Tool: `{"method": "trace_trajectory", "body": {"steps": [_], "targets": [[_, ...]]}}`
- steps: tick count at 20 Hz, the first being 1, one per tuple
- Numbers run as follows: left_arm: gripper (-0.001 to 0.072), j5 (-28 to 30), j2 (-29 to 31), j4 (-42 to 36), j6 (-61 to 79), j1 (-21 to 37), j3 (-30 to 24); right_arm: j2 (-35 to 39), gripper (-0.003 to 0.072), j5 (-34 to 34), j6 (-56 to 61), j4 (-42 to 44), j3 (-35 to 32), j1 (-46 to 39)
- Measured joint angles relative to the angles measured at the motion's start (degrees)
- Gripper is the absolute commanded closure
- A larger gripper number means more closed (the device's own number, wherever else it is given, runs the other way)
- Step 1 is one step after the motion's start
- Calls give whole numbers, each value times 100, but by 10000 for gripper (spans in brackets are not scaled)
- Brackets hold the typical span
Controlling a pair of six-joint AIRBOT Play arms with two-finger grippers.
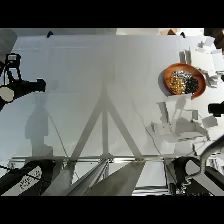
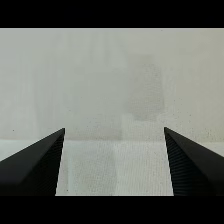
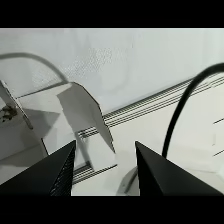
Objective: Fold the box and place the chain.
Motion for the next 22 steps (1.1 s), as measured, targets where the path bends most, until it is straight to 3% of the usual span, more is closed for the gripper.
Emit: {"method": "trace_trajectory", "body": {"steps": [5, 12, 17, 19, 22], "targets": [[13, 0, 0, 0, 2, 0, 0, -308, 269, 46, -540, 581, 26, -660], [13, 0, 0, 0, 0, 0, 0, -1082, 281, 197, -909, 610, 426, -831], [13, 0, 0, 0, 0, 0, 0, -1676, 396, 592, -1093, 588, 605, -844], [13, 0, 0, 0, 2, 0, 0, -1845, 402, 678, -1233, 619, 629, -844], [13, 0, 0, 0, 0, 0, 0, -1965, 540, 664, -1451, 752, 645, -844]]}}
